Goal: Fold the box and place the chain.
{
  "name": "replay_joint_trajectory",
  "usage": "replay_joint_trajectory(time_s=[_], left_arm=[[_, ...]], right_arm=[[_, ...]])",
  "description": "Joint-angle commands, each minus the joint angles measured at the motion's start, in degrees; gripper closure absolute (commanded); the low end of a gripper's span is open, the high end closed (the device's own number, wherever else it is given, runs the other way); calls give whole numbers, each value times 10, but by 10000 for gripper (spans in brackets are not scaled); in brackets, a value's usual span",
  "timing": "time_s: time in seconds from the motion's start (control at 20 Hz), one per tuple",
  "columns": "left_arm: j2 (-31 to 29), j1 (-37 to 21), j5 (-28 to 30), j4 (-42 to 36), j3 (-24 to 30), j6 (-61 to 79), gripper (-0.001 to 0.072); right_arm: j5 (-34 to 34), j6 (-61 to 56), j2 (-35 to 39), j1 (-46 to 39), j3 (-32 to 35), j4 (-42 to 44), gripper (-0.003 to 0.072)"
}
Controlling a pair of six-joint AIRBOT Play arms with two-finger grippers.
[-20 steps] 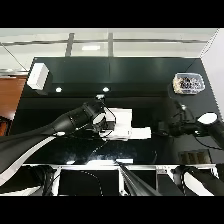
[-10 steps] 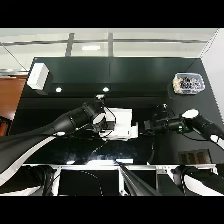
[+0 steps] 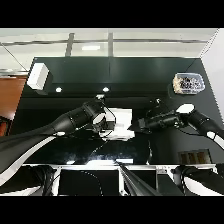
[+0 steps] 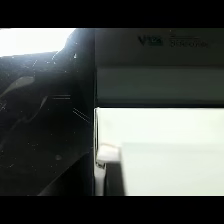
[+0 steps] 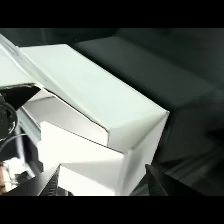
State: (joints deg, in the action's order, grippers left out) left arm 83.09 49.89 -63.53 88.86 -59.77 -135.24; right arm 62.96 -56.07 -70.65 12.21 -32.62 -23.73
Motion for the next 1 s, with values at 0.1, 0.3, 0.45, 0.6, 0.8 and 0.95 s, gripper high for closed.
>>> replay_joint_trajectory(time_s=[0.1,0.3,0.45,0.6,0.8,0.95], left_arm=[[0,0,0,0,0,0,681],[0,0,0,0,-1,0,681],[0,0,0,0,-1,0,681],[0,0,0,0,-1,0,681],[0,0,0,0,-1,0,681],[0,0,0,0,-1,0,681]], right_arm=[[-99,-150,0,99,-53,-133,76],[-110,-359,-2,159,-117,-307,188],[-87,-425,-2,194,-150,-370,196],[-85,-477,-5,216,-159,-416,317],[-70,-559,-14,231,-161,-465,317],[-46,-591,-26,249,-171,-490,317]])
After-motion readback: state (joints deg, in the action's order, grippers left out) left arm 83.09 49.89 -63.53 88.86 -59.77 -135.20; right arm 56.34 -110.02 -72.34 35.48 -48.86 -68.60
